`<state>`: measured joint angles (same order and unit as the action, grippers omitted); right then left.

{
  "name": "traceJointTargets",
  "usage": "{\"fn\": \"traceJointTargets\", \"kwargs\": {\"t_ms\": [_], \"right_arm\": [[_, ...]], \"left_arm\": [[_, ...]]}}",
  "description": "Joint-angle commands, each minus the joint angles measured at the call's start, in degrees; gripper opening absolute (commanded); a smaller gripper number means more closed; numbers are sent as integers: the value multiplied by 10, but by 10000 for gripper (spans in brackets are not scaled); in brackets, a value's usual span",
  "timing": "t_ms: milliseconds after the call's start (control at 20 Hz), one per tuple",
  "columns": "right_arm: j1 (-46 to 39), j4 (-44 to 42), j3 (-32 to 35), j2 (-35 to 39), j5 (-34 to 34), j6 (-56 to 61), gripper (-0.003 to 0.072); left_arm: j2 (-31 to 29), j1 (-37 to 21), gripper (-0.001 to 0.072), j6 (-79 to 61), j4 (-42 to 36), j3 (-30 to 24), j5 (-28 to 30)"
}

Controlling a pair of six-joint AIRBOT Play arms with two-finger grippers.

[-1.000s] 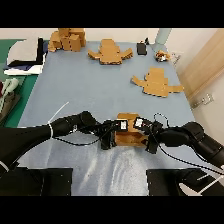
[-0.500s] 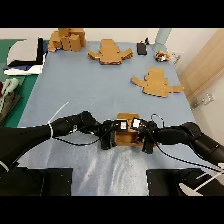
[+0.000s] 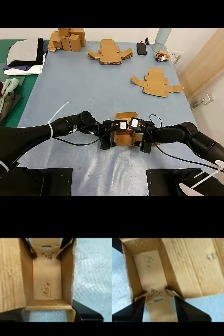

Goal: Fold the box.

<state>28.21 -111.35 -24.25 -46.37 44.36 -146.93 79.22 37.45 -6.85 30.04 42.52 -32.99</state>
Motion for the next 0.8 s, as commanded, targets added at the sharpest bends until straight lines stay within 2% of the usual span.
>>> {"fn": "traceJointTargets", "kwargs": {"t_ms": [0,50,100,150,200,250,500,600,650,700,750], "right_arm": [[1,-3,0,-1,-2,-2,620],[1,-3,0,-1,-2,-2,619],[1,-3,0,-1,-2,-2,584],[0,0,0,0,7,7,446],[0,20,-3,3,31,39,174],[0,69,-15,9,70,117,5],[-5,394,-91,79,193,602,4],[-36,507,-96,90,244,788,4],[-67,519,-87,84,260,830,5],[-101,489,-75,75,252,859,4],[-137,415,-57,60,221,860,4]], "left_arm": [[0,0,535,0,-1,0,0],[0,0,535,0,-1,0,0],[0,0,535,0,-1,0,0],[0,0,535,0,-1,0,0],[0,0,535,0,-1,0,0],[0,0,535,0,-1,0,0],[0,0,535,0,-1,0,0],[0,0,535,0,-1,0,0],[0,0,535,0,-1,0,0],[0,0,535,0,-1,0,0],[0,0,535,0,-1,0,0]]}}
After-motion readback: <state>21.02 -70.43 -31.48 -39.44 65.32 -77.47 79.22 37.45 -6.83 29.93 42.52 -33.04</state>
